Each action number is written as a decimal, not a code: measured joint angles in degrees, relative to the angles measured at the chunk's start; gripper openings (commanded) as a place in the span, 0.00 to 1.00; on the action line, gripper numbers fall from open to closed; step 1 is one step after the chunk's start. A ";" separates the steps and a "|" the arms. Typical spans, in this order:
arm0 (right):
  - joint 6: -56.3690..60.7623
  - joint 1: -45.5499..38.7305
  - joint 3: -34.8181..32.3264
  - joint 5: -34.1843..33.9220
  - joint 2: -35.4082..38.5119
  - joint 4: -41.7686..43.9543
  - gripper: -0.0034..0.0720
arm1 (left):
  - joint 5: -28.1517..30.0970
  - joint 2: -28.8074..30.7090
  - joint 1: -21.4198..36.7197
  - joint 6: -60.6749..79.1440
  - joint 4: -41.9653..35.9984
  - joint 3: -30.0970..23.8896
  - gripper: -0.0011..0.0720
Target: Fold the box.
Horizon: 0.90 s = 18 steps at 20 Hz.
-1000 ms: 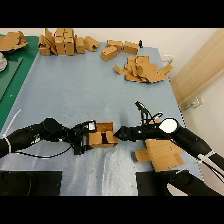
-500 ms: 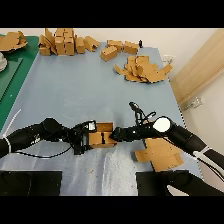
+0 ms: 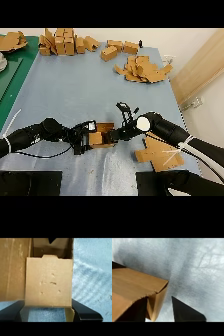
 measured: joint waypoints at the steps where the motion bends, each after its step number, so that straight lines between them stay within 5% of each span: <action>1: 1.77 0.74 0.90 0.31 -0.48 -2.03 0.65 | 0.00 0.00 0.00 0.00 0.00 0.00 0.66; 14: 16.94 8.26 11.15 9.38 -9.11 -12.20 0.64 | 0.00 0.00 0.00 0.00 0.00 0.00 0.66; 16: 20.04 8.94 11.96 10.01 -10.54 -13.18 0.33 | 0.00 0.00 0.00 0.02 0.02 0.00 0.66; 18: 22.40 9.18 12.35 10.88 -11.89 -14.78 0.15 | 0.00 0.00 0.00 0.00 0.00 0.00 0.66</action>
